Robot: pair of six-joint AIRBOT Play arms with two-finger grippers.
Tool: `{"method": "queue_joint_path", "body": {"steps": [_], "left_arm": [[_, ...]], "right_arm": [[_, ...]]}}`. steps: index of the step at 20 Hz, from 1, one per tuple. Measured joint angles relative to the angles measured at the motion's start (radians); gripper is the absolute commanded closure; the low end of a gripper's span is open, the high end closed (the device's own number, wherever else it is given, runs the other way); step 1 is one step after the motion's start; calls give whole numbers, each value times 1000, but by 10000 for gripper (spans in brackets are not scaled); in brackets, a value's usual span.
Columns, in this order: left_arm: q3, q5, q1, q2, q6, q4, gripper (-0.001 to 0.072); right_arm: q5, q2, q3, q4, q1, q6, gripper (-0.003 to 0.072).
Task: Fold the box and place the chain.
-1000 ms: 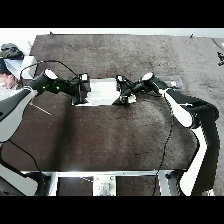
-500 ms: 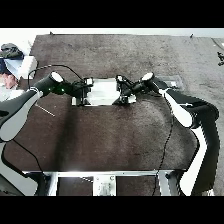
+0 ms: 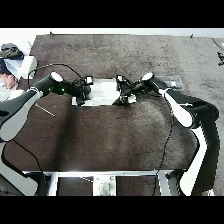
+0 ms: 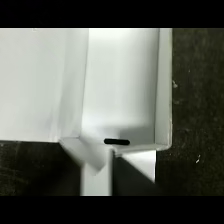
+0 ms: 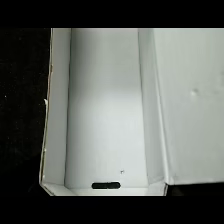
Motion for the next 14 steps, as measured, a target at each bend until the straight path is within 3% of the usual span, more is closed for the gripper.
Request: {"method": "queue_joint_path", "body": {"steps": [14], "left_arm": [[0,-60,-1,-33,64,-176,575]], "right_arm": [[2,0,0,-1,0,-2,384]]}}
